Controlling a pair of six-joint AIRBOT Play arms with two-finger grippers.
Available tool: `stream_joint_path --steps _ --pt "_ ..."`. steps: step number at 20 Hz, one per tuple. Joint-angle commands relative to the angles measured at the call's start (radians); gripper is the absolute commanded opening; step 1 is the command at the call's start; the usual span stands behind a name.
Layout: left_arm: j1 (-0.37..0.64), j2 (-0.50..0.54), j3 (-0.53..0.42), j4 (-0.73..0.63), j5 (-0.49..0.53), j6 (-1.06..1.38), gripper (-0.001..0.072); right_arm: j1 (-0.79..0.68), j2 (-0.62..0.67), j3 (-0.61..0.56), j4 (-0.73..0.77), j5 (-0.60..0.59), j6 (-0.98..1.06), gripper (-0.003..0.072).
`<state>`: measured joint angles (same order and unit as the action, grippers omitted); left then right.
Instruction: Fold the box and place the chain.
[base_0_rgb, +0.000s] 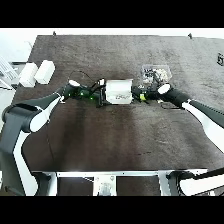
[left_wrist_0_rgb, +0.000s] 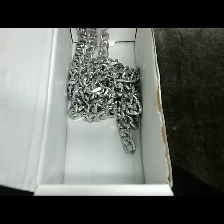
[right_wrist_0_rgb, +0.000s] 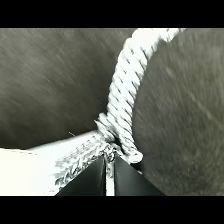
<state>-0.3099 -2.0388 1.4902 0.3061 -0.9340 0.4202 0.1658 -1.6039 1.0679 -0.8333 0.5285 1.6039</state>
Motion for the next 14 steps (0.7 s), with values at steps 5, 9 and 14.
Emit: stream_joint_path --steps 5,9,14 --pt "0.003 0.001 0.001 0.000 0.008 -0.001 0.0471 -0.038 0.163 0.003 -0.071 -0.017 0.000 0.0008" --pt "0.003 0.001 0.001 0.000 0.008 -0.001 0.0471 -0.029 0.318 0.003 -0.085 -0.016 -0.037 0.0008" --pt "0.003 0.001 0.001 0.000 0.008 -0.001 0.0471 0.002 0.546 0.004 -0.110 -0.016 -0.046 0.0008"
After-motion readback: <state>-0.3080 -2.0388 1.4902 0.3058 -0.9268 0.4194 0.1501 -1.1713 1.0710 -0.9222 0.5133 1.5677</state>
